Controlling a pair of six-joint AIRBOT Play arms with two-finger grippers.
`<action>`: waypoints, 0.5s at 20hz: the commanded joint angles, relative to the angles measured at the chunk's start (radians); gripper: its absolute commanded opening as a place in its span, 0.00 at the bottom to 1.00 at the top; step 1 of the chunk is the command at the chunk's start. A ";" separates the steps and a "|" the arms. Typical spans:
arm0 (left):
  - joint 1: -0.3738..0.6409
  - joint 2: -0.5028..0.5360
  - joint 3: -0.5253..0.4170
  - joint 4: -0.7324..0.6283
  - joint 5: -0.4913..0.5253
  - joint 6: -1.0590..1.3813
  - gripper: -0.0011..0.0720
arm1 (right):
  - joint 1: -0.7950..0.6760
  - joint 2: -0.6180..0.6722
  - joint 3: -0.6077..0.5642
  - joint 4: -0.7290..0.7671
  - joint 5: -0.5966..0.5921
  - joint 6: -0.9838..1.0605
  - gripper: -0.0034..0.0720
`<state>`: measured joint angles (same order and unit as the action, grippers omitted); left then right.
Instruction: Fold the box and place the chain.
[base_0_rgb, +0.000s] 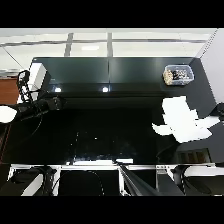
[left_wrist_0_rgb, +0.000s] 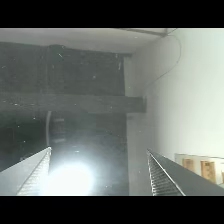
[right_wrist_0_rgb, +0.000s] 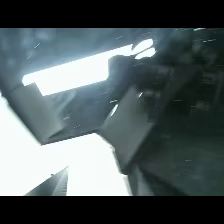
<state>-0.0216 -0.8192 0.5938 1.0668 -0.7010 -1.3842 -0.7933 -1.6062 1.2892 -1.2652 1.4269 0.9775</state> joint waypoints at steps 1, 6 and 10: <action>-0.001 0.000 -0.001 -0.013 -0.006 0.000 0.98 | 0.035 -0.008 0.001 0.011 0.066 -0.014 0.07; -0.001 0.000 -0.001 -0.013 -0.012 0.000 0.98 | 0.105 0.217 -0.103 0.173 -0.034 -0.002 0.07; -0.043 -0.015 -0.001 -0.013 -0.013 0.002 0.98 | 0.188 0.491 -0.318 0.472 -0.146 -0.085 0.07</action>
<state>-0.0391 -0.8253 0.5938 1.0538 -0.7139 -1.3842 -0.6632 -1.2819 1.0962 -0.9928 1.3678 0.9367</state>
